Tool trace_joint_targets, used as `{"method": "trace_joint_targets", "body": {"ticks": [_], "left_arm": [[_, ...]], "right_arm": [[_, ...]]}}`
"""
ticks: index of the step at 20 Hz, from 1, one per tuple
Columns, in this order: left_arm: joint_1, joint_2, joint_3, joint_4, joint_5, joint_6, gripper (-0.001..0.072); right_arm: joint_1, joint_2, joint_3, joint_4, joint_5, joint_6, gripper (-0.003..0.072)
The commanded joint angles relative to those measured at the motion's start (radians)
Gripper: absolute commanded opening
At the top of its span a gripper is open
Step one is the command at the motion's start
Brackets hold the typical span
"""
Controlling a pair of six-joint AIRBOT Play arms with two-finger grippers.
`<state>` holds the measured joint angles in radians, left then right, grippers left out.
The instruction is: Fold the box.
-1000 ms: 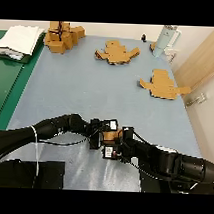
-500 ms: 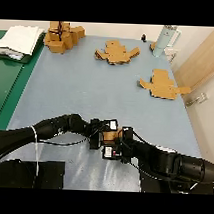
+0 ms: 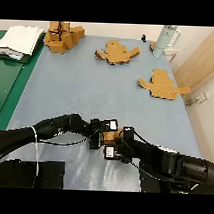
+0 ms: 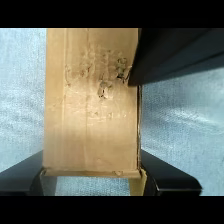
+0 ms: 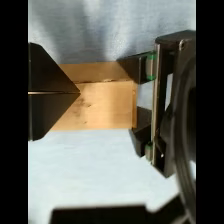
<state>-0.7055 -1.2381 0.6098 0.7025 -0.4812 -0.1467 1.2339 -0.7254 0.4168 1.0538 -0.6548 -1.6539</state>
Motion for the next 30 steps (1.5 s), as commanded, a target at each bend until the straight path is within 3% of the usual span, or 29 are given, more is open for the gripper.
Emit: {"method": "trace_joint_targets", "body": {"ticks": [1,4,8,12,14,17,20,24,27,30], "left_arm": [[0.001,0.001,0.000,0.000,0.000,0.000,0.0516],[0.001,0.000,0.000,0.000,0.000,0.000,0.0516],[0.001,0.001,0.000,0.000,0.000,0.000,0.0516],[0.001,0.000,0.000,0.000,0.000,0.000,0.0516],[0.001,0.001,0.000,0.000,0.003,0.000,0.0516],[0.002,0.002,0.003,-0.014,0.003,-0.009,0.0516],[0.048,0.026,0.028,-0.005,0.003,-0.111,0.0516],[0.255,0.077,0.068,0.006,0.053,-0.240,0.0516],[0.504,0.067,0.116,0.081,0.071,-0.267,0.0516],[0.765,-0.011,0.239,0.091,0.079,-0.312,0.0516]], "right_arm": [[-0.002,0.058,0.041,-0.042,-0.270,0.071,0.0005],[-0.013,0.180,0.066,-0.152,-0.538,0.301,0.0005],[-0.093,0.277,0.066,-0.106,-0.639,0.783,0.0005],[-0.279,0.187,0.066,0.177,-0.631,0.995,0.0005],[-0.402,0.099,0.073,0.295,-0.589,0.988,0.0005],[-0.571,-0.053,0.111,0.402,-0.482,0.945,0.0005],[-0.629,-0.158,0.173,0.431,-0.388,0.946,0.0005],[-0.627,-0.190,0.220,0.452,-0.326,0.946,0.0005],[-0.627,-0.190,0.220,0.454,-0.325,0.946,0.0005],[-0.627,-0.190,0.220,0.453,-0.326,0.946,0.0005]]}}
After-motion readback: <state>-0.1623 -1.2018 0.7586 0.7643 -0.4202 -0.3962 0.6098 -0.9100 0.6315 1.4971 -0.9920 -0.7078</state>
